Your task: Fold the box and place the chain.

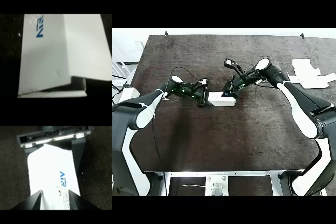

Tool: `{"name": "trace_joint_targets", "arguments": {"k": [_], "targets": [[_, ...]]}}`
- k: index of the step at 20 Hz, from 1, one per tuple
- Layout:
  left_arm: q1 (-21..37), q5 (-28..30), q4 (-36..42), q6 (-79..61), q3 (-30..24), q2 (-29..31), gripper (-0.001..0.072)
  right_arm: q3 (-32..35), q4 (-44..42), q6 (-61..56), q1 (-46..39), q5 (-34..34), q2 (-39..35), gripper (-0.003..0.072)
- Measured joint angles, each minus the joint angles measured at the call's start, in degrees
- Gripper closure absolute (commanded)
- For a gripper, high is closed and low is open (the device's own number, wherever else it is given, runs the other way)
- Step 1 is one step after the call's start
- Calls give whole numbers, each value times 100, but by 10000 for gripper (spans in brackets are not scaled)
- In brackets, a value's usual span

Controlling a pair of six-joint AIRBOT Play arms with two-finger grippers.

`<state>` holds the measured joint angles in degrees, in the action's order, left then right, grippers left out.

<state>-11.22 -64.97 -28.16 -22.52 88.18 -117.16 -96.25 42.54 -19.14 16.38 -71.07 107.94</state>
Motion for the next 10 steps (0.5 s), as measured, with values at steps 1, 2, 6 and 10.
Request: {"name": "trace_joint_targets", "arguments": {"k": [1,2,6,10], "targets": [[0,0,0,0,0,0,347,-2,2,-7,2,37,11,249],[0,2,0,0,0,0,347,0,2,-15,2,57,17,249],[2,4,0,2,0,0,347,-2,4,-22,2,125,26,279],[4,2,0,2,0,0,347,-4,2,-28,2,160,-79,316]]}}
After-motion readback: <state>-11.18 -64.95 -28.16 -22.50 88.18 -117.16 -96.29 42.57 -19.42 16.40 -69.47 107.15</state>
